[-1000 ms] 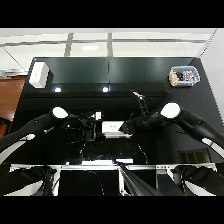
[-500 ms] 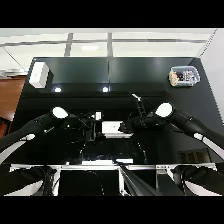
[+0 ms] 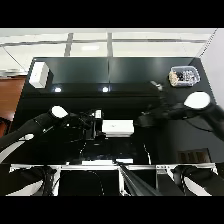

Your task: Fold the box and place the chain.

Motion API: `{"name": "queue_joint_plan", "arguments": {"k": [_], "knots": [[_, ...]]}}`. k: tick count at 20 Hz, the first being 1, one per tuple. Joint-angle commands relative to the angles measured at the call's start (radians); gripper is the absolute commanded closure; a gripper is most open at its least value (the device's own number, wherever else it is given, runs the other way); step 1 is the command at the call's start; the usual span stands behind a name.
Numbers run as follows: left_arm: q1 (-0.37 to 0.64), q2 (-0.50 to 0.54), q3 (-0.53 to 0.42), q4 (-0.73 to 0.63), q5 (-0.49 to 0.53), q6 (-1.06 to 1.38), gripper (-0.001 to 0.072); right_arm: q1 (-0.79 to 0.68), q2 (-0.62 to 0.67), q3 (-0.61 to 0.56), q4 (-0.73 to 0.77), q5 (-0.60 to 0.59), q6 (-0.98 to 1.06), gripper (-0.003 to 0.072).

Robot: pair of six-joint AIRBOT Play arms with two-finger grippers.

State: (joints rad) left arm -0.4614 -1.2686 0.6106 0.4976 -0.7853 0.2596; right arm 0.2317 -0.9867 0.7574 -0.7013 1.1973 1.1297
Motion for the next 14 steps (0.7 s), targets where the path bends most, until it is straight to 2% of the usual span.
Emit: {"name": "queue_joint_plan", "arguments": {"k": [1, 3, 5, 7, 10, 14], "knots": [[0.001, 0.047, 0.026, 0.050, -0.003, -0.109, -0.0011, -0.166, 0.155, 0.006, -0.140, 0.151, 0.039, 0.0670], [0.000, 0.085, 0.048, 0.100, -0.027, -0.199, -0.0011, -0.228, 0.199, 0.006, -0.184, 0.203, 0.044, 0.0670], [-0.010, 0.103, 0.087, 0.105, -0.098, -0.249, -0.0011, -0.255, 0.211, 0.006, -0.193, 0.214, 0.044, 0.0670], [-0.049, 0.093, 0.138, 0.105, -0.076, -0.306, -0.0008, -0.256, 0.211, -0.001, -0.190, 0.183, 0.045, 0.0670], [-0.125, 0.003, 0.227, 0.105, -0.007, -0.388, -0.0006, -0.256, 0.211, -0.007, -0.187, 0.117, 0.046, 0.0670], [-0.158, -0.152, 0.326, 0.104, -0.018, -0.500, -0.0007, -0.256, 0.211, -0.007, -0.187, 0.104, 0.061, 0.0670]]}}
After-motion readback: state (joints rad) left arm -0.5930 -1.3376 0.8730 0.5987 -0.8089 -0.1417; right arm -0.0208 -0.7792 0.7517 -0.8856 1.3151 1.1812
